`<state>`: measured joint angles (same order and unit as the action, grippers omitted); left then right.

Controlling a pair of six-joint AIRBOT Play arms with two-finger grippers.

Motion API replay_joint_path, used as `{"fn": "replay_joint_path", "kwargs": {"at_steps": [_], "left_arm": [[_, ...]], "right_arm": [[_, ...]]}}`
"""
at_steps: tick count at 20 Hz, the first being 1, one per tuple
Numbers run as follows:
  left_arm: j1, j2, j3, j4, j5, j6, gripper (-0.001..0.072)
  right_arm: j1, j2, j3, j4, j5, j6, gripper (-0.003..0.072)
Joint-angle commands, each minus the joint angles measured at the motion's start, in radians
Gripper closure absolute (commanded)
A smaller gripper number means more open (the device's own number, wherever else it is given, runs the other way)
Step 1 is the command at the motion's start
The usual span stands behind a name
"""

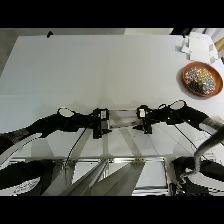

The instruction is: Fold the box and place the chain.

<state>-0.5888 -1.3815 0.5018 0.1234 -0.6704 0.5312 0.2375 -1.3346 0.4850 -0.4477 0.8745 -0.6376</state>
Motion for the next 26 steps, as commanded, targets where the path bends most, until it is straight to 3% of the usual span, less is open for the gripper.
{"fn": "replay_joint_path", "kwargs": {"at_steps": [1, 10, 12, 14, 18, 24, 25, 26], "left_arm": [[-0.001, 0.0, 0.0, 0.0, 0.001, 0.0, 0.0606], [-0.001, 0.001, 0.0, 0.0, 0.0, 0.0, 0.0606], [-0.001, 0.001, 0.0, 0.0, 0.0, 0.0, 0.0606], [-0.001, 0.001, 0.0, 0.0, 0.0, 0.0, 0.0606], [-0.001, 0.001, 0.0, 0.0, 0.001, 0.0, 0.0606], [-0.001, 0.001, 0.0, 0.0, 0.0, 0.0, 0.0606], [-0.001, 0.001, 0.0, 0.0, 0.001, 0.0, 0.0606], [-0.001, 0.001, 0.0, 0.0, 0.001, 0.0, 0.0606]], "right_arm": [[0.0, 0.0, 0.001, 0.004, 0.001, 0.001, 0.0182], [0.0, 0.001, 0.001, -0.008, 0.005, 0.016, 0.0197], [-0.001, 0.003, 0.001, -0.023, 0.004, 0.04, 0.0041], [-0.001, 0.005, 0.001, -0.041, 0.005, 0.105, -0.0034], [-0.001, 0.042, 0.001, -0.175, 0.009, 0.285, -0.0034], [-0.001, 0.225, 0.001, -0.514, 0.013, 0.57, 0.0014], [-0.001, 0.26, 0.001, -0.562, 0.026, 0.605, 0.0038], [-0.001, 0.295, 0.001, -0.61, 0.043, 0.634, 0.0166]]}}
